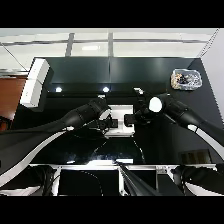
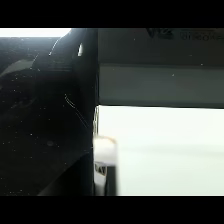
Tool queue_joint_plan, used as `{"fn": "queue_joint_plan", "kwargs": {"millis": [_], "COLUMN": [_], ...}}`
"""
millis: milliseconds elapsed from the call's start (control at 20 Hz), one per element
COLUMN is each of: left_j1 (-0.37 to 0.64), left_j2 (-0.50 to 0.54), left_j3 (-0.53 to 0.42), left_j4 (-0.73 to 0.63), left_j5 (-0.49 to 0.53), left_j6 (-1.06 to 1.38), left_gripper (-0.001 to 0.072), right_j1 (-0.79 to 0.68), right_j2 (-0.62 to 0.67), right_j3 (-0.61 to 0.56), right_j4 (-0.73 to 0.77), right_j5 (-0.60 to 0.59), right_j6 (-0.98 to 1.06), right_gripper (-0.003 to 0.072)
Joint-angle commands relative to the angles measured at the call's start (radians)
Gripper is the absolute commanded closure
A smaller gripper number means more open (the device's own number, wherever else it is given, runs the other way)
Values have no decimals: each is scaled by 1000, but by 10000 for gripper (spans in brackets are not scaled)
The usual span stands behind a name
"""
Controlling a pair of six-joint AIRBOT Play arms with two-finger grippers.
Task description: Fold the box and place the chain.
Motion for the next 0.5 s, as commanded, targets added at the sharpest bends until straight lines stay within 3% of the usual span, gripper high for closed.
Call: {"fn": "queue_joint_plan", "kwargs": {"millis": [0,150,200,350,400,450], "left_j1": [0,0,0,0,0,0], "left_j2": [0,0,0,0,0,0], "left_j3": [1,1,1,1,1,1], "left_j4": [1,1,-2,-5,-12,-21], "left_j5": [0,-5,-3,0,0,2], "left_j6": [1,1,1,1,1,1], "left_gripper": [677,677,677,677,677,677], "right_j1": [78,113,118,120,120,120], "right_j2": [-1,-1,-2,-5,-10,-19], "right_j3": [19,21,21,21,21,21], "right_j4": [-215,-238,-238,-239,-238,-237], "right_j5": [29,56,55,54,61,70], "right_j6": [260,360,386,395,395,395], "right_gripper": [119,148,216,216,240,316]}}
